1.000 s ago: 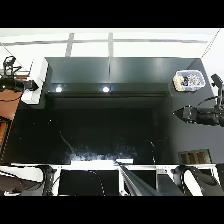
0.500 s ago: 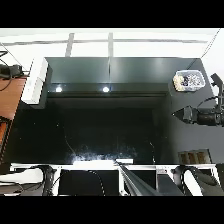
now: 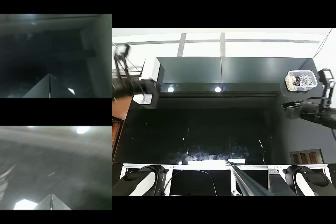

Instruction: Fold the box and place the chain.

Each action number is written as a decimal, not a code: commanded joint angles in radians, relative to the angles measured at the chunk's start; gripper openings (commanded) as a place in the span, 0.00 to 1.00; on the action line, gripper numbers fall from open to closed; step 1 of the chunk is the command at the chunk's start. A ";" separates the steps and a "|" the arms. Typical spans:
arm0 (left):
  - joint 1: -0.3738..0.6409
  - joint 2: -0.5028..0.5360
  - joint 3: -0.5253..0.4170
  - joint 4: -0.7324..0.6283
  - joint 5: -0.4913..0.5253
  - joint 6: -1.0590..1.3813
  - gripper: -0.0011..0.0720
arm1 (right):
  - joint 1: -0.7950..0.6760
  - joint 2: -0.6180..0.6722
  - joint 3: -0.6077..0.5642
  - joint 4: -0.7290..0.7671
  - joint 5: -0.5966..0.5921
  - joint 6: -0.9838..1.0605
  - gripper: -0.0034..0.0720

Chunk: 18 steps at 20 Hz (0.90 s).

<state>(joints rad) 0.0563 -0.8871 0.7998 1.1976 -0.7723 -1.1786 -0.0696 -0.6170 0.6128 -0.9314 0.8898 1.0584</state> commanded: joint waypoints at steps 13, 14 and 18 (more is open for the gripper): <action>-0.112 0.324 -0.369 0.021 0.215 0.041 0.06 | 0.064 0.008 -0.092 -0.203 -0.333 -0.056 0.08; -0.112 0.324 -0.370 0.021 0.215 0.041 0.06 | 0.064 0.008 -0.092 -0.203 -0.333 -0.056 0.08; -0.112 0.324 -0.369 0.021 0.215 0.041 0.06 | 0.064 0.008 -0.092 -0.203 -0.333 -0.056 0.08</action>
